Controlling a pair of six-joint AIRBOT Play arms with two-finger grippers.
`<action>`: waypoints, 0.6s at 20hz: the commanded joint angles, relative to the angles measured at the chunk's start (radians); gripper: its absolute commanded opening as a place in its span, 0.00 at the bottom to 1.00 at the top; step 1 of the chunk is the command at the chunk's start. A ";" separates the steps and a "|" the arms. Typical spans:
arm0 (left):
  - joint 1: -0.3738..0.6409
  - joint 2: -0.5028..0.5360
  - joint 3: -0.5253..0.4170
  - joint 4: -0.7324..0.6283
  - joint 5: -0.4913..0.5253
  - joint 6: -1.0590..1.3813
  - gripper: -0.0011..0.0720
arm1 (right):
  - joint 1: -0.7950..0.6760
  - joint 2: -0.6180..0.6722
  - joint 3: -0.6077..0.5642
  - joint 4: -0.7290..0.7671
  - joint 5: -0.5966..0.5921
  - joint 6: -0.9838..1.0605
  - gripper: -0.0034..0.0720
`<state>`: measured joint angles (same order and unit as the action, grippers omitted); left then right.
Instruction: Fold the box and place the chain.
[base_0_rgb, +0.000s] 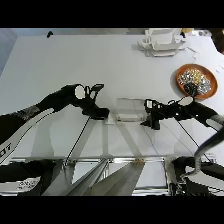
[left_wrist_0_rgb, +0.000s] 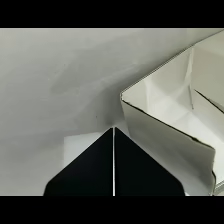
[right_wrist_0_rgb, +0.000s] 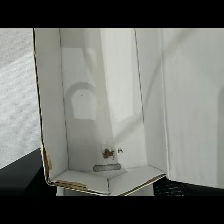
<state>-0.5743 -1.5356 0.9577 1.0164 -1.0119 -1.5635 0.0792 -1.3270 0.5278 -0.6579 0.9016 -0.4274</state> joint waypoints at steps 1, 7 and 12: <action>-0.003 -0.004 0.000 -0.040 0.006 -0.003 0.03 | 0.000 0.001 0.000 0.000 0.000 0.000 0.55; -0.016 0.047 0.000 -0.078 0.018 0.019 0.03 | 0.000 0.001 0.000 0.000 0.000 0.000 0.55; -0.047 0.080 0.000 -0.152 0.063 0.082 0.41 | 0.000 0.001 0.000 0.000 0.000 0.000 0.55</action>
<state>-0.6075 -1.4738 0.9573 0.9085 -0.9764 -1.5116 0.0792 -1.3270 0.5278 -0.6579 0.9016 -0.4274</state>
